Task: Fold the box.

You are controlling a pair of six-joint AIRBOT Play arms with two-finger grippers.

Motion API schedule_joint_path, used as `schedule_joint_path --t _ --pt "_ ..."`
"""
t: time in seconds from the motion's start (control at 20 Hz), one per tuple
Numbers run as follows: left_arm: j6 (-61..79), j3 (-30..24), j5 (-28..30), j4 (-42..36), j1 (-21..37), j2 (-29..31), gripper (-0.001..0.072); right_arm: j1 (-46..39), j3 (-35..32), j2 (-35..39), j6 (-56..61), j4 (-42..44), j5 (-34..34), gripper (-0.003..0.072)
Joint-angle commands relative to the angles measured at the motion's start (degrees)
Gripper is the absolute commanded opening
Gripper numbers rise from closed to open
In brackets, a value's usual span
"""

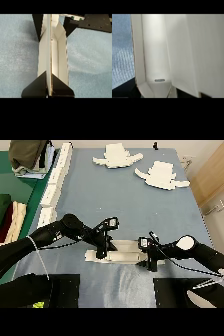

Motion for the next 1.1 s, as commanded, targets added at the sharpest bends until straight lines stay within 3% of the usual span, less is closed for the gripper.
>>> schedule_joint_path --t 0.0,1.05 --pt "0.0 0.0 0.0 0.0 0.0 0.0 0.0018 0.1 0.0 -0.3 0.0 -0.3 -0.2 0.0502" --pt "0.0 0.0 1.0 -1.0 0.0 0.0 0.0018 0.1 0.1 -0.1 0.5 -0.3 -0.5 0.0507"
